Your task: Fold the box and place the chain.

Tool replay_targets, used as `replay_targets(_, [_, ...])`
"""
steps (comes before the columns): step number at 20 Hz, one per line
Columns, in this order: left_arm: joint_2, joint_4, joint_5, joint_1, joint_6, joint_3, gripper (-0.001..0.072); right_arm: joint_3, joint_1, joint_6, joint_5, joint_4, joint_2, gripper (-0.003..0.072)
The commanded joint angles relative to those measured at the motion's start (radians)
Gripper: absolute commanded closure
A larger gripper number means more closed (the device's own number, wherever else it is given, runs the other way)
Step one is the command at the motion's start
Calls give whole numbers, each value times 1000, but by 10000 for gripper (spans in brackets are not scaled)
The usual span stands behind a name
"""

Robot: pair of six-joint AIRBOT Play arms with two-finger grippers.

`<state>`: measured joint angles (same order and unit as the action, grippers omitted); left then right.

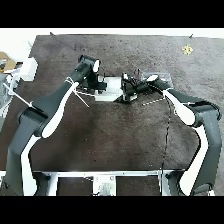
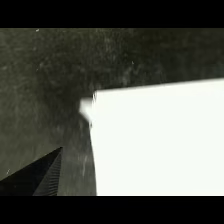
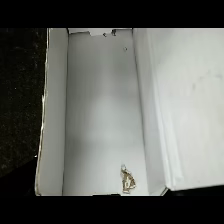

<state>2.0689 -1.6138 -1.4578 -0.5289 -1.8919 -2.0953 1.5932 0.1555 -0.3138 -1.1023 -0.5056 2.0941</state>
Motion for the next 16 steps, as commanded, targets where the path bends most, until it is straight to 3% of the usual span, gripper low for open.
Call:
replay_targets(1, [-67,-10,-5,1,48,-12,222,0,1,0,0,0,0,189])
replay_targets(4, [-120,-7,71,1,277,-8,222,0,1,0,0,0,0,189])
replay_targets(8, [-156,60,93,40,506,-8,222,0,1,0,0,0,0,189])
replay_targets(13, [-162,416,110,209,937,-8,222,0,0,0,0,0,0,189])
replay_targets(16, [-162,716,129,326,1311,69,222,0,1,0,0,0,0,190])
